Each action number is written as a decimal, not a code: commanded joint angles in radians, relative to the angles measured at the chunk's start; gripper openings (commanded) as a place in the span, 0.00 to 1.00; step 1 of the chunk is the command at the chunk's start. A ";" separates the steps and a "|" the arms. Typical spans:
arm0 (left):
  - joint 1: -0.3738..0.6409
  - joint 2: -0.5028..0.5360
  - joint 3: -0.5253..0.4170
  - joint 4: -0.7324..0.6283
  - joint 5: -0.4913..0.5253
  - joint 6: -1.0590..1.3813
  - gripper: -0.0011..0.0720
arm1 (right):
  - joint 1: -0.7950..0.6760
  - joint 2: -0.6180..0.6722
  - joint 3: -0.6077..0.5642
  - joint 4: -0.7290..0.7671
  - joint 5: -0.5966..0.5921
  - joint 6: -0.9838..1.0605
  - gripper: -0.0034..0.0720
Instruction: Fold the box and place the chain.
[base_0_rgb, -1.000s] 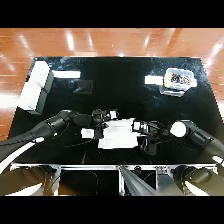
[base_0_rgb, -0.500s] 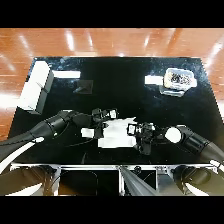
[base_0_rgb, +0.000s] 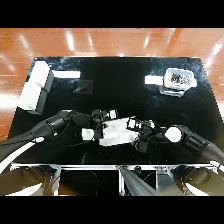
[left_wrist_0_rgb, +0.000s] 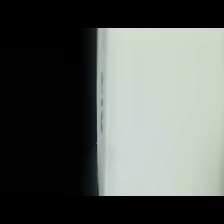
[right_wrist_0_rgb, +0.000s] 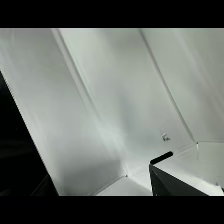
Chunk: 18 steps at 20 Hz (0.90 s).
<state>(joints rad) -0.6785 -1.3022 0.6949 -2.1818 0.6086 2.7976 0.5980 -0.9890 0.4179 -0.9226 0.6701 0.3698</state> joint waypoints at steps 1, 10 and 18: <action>0.000 0.001 0.000 0.002 -0.014 0.003 0.04 | 0.000 0.000 0.000 0.036 -0.019 0.000 0.98; 0.001 0.001 0.008 0.002 0.016 0.092 0.04 | -0.013 0.040 0.010 0.006 -0.046 0.000 0.98; 0.040 -0.013 0.026 -0.003 0.095 0.194 0.04 | -0.067 0.076 0.010 0.010 -0.008 0.000 0.98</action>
<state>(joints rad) -0.6521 -1.3071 0.7124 -2.1822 0.6483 2.9448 0.5381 -0.9199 0.4271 -0.9146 0.6407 0.3702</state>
